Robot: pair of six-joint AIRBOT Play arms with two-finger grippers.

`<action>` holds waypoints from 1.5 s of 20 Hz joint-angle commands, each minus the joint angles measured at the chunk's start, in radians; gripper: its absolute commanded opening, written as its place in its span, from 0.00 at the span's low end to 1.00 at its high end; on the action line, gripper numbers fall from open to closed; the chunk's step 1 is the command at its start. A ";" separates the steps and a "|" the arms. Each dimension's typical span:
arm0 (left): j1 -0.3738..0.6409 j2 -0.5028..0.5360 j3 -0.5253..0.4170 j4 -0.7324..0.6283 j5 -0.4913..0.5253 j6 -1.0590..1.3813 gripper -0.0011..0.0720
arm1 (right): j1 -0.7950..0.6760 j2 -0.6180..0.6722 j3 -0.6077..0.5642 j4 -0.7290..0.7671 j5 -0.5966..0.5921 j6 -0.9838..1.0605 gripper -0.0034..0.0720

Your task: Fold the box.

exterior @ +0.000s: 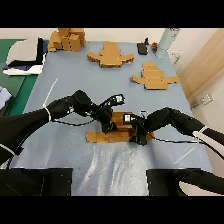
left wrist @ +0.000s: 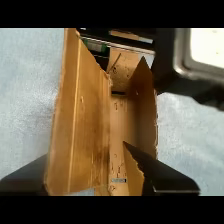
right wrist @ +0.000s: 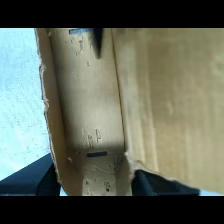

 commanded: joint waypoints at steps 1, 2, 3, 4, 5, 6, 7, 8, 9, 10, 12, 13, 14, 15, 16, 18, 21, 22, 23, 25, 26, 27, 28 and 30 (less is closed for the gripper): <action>0.019 0.030 0.001 0.064 0.025 -0.161 0.78 | 0.001 -0.001 -0.001 0.000 -0.007 0.000 0.74; 0.031 0.045 0.000 0.102 0.023 -0.211 0.78 | 0.001 -0.001 -0.001 0.000 -0.007 0.000 0.80; 0.045 0.064 0.000 0.147 0.010 -0.273 0.78 | 0.001 -0.001 -0.001 0.000 -0.007 0.000 0.80; 0.060 0.083 0.000 0.192 -0.018 -0.335 0.78 | 0.001 -0.001 -0.001 0.000 -0.007 0.000 0.80; 0.073 0.101 0.000 0.245 -0.061 -0.399 0.78 | 0.001 -0.001 -0.001 0.000 -0.007 0.000 0.80; 0.082 0.115 0.000 0.295 -0.114 -0.459 0.78 | 0.001 -0.001 -0.001 0.000 -0.006 0.000 0.80; 0.090 0.126 0.000 0.348 -0.190 -0.524 0.77 | 0.001 -0.001 -0.001 0.000 -0.006 0.000 0.80; 0.093 0.129 0.000 0.385 -0.265 -0.581 0.72 | 0.001 -0.001 -0.001 0.000 -0.006 0.000 0.80; 0.093 0.129 0.000 0.414 -0.352 -0.648 0.40 | 0.001 -0.001 -0.001 0.000 -0.007 0.000 0.80; 0.090 0.129 0.000 0.415 -0.431 -0.684 0.04 | 0.001 -0.001 -0.001 0.000 -0.007 0.000 0.80; 0.076 0.129 0.000 0.334 -0.467 -0.859 0.03 | 0.001 -0.001 -0.001 0.000 -0.006 0.000 0.80; 0.063 0.129 0.000 0.252 -0.440 -0.925 0.03 | 0.001 -0.001 -0.001 0.000 -0.006 0.000 0.80; 0.052 0.129 0.000 0.160 -0.392 -0.928 0.03 | 0.001 -0.001 -0.001 0.000 -0.006 0.000 0.80; 0.045 0.125 0.000 0.077 -0.332 -0.928 0.03 | 0.001 -0.001 -0.001 0.000 -0.006 0.000 0.80; 0.046 0.115 0.003 -0.002 -0.267 -0.928 0.03 | 0.001 -0.001 -0.001 0.000 -0.006 0.000 0.80; 0.048 0.077 0.033 -0.068 -0.172 -0.929 0.03 | 0.001 -0.001 -0.001 0.000 -0.007 -0.001 0.80; 0.048 -0.005 0.079 -0.067 -0.097 -0.939 0.03 | 0.001 -0.001 -0.001 -0.001 -0.006 -0.001 0.80; 0.048 -0.037 0.091 -0.060 -0.084 -0.939 0.03 | 0.001 -0.001 -0.001 -0.001 -0.006 -0.001 0.80; 0.049 -0.065 0.101 -0.053 -0.075 -0.940 0.03 | 0.001 -0.001 -0.001 -0.001 -0.006 -0.001 0.80; 0.050 -0.117 0.119 -0.051 -0.061 -0.969 0.03 | 0.001 -0.001 -0.001 -0.002 -0.006 -0.001 0.80; 0.050 -0.138 0.129 -0.039 -0.061 -0.985 0.03 | 0.001 -0.001 -0.001 -0.002 -0.006 -0.001 0.80; 0.050 -0.158 0.139 -0.006 -0.064 -1.015 0.03 | 0.001 -0.001 -0.001 -0.002 -0.006 -0.001 0.80; 0.049 -0.173 0.146 0.040 -0.070 -1.056 0.03 | 0.001 -0.001 -0.001 -0.002 -0.006 -0.001 0.80; 0.050 -0.184 0.148 0.078 -0.086 -1.105 0.03 | 0.001 -0.001 -0.001 -0.002 -0.006 -0.001 0.80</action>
